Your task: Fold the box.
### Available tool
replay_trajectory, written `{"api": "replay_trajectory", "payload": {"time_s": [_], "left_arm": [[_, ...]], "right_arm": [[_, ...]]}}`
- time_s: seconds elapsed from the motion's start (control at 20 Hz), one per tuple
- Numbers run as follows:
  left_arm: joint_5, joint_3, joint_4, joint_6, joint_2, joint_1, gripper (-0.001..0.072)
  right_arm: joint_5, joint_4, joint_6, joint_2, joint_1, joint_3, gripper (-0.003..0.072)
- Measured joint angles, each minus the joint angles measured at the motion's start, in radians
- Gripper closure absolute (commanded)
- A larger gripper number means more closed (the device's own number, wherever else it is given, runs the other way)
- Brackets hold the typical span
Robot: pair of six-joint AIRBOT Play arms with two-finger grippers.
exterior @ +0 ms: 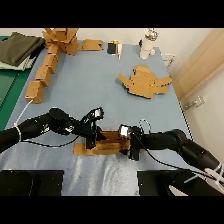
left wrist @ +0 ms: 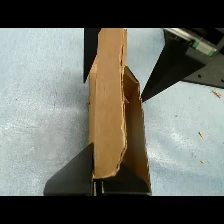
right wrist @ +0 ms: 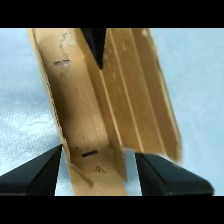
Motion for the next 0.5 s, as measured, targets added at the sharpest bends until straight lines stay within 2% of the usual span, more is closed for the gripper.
{"api": "replay_trajectory", "payload": {"time_s": [0.2, 0.5], "left_arm": [[0.000, 0.000, 0.000, 0.000, 0.000, 0.000, 0.0697], [-0.002, 0.000, 0.000, 0.000, 0.000, 0.000, 0.0697]], "right_arm": [[-0.054, 0.048, -0.062, -0.087, -0.018, 0.028, -0.0024], [-0.090, 0.051, -0.081, -0.106, -0.023, 0.037, -0.0023]]}}
